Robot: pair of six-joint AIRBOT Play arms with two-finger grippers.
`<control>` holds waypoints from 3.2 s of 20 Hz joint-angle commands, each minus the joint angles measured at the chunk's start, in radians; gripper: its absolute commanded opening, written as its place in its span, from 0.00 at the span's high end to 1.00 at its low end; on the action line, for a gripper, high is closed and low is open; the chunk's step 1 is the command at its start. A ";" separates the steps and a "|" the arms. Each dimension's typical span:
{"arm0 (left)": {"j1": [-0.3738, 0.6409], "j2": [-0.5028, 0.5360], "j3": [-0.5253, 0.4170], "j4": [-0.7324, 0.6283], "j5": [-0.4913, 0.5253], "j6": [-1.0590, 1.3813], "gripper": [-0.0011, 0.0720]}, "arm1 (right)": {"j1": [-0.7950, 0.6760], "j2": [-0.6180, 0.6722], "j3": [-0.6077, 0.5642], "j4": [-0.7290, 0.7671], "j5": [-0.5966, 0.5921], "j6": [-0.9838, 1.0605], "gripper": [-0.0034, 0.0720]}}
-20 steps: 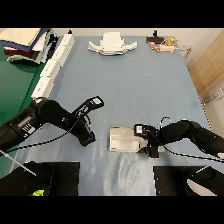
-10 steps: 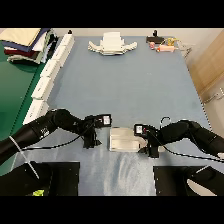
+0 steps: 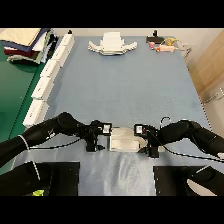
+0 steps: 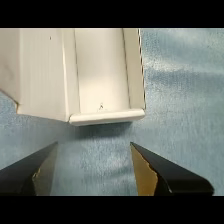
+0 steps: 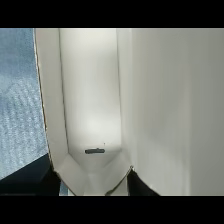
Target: Fold the box.
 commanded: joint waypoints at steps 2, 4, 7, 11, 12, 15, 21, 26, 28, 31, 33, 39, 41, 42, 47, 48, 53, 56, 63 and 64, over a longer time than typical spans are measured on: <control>-0.031 -0.034 -0.006 -0.065 0.013 0.034 0.04 | 0.001 0.000 0.000 0.000 0.000 0.000 0.31; -0.051 -0.047 -0.005 -0.076 0.047 0.032 0.04 | 0.001 0.000 0.000 0.000 0.000 0.000 0.32; -0.076 -0.076 -0.003 -0.114 0.090 0.031 0.04 | 0.001 0.000 0.000 0.000 0.000 0.000 0.32; -0.099 -0.103 -0.003 -0.132 0.113 0.031 0.04 | 0.001 0.000 0.000 0.000 0.000 0.000 0.32; -0.106 -0.103 -0.003 -0.144 0.119 0.030 0.04 | 0.001 0.000 0.000 0.000 0.000 0.000 0.32; -0.116 -0.103 -0.003 -0.187 0.122 0.031 0.04 | 0.001 0.000 0.000 0.000 0.000 0.000 0.32; -0.116 -0.115 -0.006 -0.172 0.137 0.027 0.04 | 0.001 0.000 0.000 0.000 0.000 0.000 0.32; -0.116 -0.119 -0.009 -0.171 0.146 -0.024 0.10 | 0.001 0.000 0.000 0.000 0.000 0.000 0.32; -0.116 -0.119 -0.008 -0.172 0.144 -0.023 0.26 | 0.001 0.000 0.000 0.000 0.000 0.000 0.32; -0.116 -0.119 -0.008 -0.171 0.130 -0.019 0.42 | 0.001 0.000 0.000 0.000 0.000 0.000 0.32; -0.116 -0.119 -0.008 -0.171 0.126 -0.019 0.42 | 0.001 0.000 0.000 0.000 0.000 0.000 0.32; -0.116 -0.119 -0.008 -0.171 0.126 -0.019 0.42 | 0.001 0.000 0.000 0.000 0.000 0.000 0.32; -0.116 -0.119 -0.008 -0.172 0.126 -0.019 0.42 | 0.001 0.000 0.000 0.000 0.000 0.000 0.32; -0.116 -0.119 -0.008 -0.171 0.126 -0.019 0.42 | 0.001 0.000 0.000 0.000 0.000 0.000 0.31; -0.116 -0.119 -0.008 -0.172 0.126 -0.020 0.42 | 0.001 0.000 0.000 0.000 0.000 0.000 0.31; -0.116 -0.119 -0.008 -0.172 0.126 -0.020 0.42 | 0.001 0.000 0.000 0.001 0.000 0.000 0.32; -0.116 -0.119 -0.008 -0.172 0.126 -0.020 0.42 | 0.001 0.000 0.002 0.003 0.003 0.000 0.32; -0.116 -0.119 -0.008 -0.172 0.126 -0.020 0.42 | 0.001 -0.003 0.002 0.003 -0.007 0.000 0.31; -0.116 -0.119 -0.008 -0.172 0.127 -0.020 0.42 | 0.001 0.021 0.006 -0.041 -0.001 0.065 0.01; -0.116 -0.119 -0.008 -0.172 0.127 -0.020 0.42 | 0.001 0.035 0.008 -0.085 -0.005 0.101 0.01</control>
